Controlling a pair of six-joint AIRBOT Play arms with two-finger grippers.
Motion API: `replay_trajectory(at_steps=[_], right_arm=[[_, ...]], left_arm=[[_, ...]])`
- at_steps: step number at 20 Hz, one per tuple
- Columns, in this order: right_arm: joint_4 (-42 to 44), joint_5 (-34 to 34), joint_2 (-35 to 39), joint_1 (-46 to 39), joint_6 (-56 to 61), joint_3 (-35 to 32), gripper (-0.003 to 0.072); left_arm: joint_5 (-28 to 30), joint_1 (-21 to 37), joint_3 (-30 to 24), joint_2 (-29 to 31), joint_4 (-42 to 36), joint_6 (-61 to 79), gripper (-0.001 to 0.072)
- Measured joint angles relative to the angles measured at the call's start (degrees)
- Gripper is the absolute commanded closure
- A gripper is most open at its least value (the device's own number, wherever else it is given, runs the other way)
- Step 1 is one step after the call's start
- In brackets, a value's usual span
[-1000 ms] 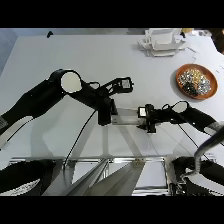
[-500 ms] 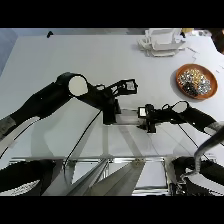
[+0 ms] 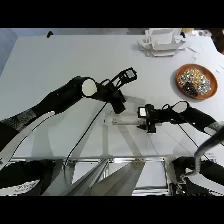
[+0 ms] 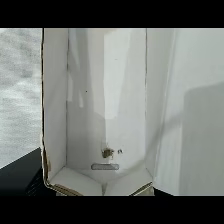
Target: Fold the box and place the chain.
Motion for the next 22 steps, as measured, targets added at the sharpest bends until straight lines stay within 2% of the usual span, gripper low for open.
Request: replay_trajectory(at_steps=[5,9,22], right_arm=[[0.0,0.0,0.0,0.0,0.0,0.0,0.0419],[0.0,0.0,0.0,0.0,0.0,0.0,0.0419],[1.1,0.5,0.0,0.0,-0.3,0.0,0.042]], left_arm=[[0.2,0.0,0.0,-0.7,2.9,-5.1,0.0708],[-2.0,0.0,0.0,0.2,3.8,-6.0,0.0707],[-14.2,0.0,0.0,13.4,10.2,-4.9,0.0706]])
